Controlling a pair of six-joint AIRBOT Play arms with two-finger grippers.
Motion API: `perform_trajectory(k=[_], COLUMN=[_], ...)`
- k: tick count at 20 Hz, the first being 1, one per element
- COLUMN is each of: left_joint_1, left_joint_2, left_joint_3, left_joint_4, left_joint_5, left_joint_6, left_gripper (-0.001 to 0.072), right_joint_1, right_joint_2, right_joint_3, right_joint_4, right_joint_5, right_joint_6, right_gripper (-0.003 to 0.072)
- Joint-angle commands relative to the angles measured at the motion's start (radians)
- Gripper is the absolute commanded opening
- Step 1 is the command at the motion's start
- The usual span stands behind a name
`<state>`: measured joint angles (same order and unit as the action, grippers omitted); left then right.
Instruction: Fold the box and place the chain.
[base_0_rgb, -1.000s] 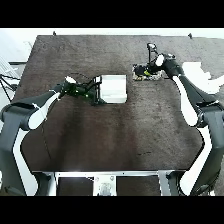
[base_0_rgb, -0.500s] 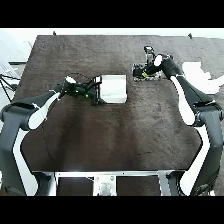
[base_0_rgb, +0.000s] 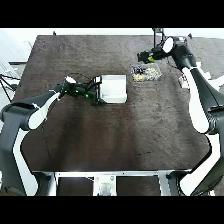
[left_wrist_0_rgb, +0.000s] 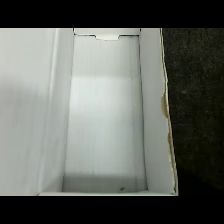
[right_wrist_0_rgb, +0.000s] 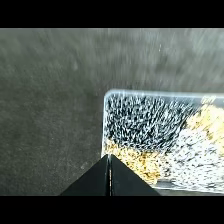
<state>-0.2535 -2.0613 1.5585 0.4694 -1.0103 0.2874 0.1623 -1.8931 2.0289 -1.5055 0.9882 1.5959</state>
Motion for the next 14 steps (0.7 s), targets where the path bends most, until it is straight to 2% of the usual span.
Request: perform_trajectory(k=[1,2,4,8,14], left_joint_1=[0.000,0.000,0.000,0.000,0.000], left_joint_2=[0.000,0.000,0.000,0.000,0.000], left_joint_3=[0.000,0.000,0.000,0.000,0.000], left_joint_4=[0.000,0.000,0.000,0.000,0.000], left_joint_5=[0.000,0.000,0.000,0.000,0.000], left_joint_6=[0.000,0.000,0.000,0.000,0.000], left_gripper=[0.0350,0.0350,0.0350,0.0350,0.0350], right_joint_1=[0.004,-0.003,-0.003,0.001,-0.002], right_joint_2=[0.027,0.008,-0.043,-0.128,-0.161], right_joint_3=[-0.018,-0.036,-0.043,-0.043,-0.040], right_joint_4=[-0.066,-0.066,-0.066,-0.066,-0.066], right_joint_5=[0.021,0.034,0.079,0.079,0.068], right_joint_6=[0.051,0.085,0.087,0.087,0.087], right_gripper=[0.0092,0.0227,0.0236,0.0276,0.0298])
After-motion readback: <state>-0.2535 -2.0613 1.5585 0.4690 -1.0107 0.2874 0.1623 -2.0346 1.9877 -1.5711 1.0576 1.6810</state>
